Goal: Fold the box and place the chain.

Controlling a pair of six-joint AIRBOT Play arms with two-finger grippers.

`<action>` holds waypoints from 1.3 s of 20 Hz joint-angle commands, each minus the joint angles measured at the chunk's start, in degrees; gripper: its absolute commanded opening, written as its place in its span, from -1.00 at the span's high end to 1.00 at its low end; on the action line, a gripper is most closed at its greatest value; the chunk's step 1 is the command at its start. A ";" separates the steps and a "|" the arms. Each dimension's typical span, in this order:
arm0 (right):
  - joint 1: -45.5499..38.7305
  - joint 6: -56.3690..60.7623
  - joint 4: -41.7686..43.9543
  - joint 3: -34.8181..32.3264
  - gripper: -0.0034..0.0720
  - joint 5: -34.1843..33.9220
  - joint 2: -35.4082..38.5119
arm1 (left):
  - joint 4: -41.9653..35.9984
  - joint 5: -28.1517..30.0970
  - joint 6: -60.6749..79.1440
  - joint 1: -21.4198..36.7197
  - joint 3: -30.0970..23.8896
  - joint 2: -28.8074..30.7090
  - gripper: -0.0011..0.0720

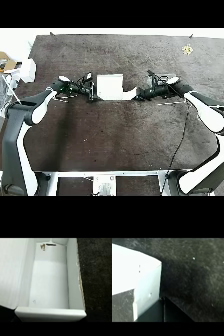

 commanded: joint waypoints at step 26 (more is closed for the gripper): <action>8.96 4.39 -0.59 9.84 -0.38 -0.28 -1.03 | 0.02 0.02 0.02 0.00 -0.02 -0.02 0.18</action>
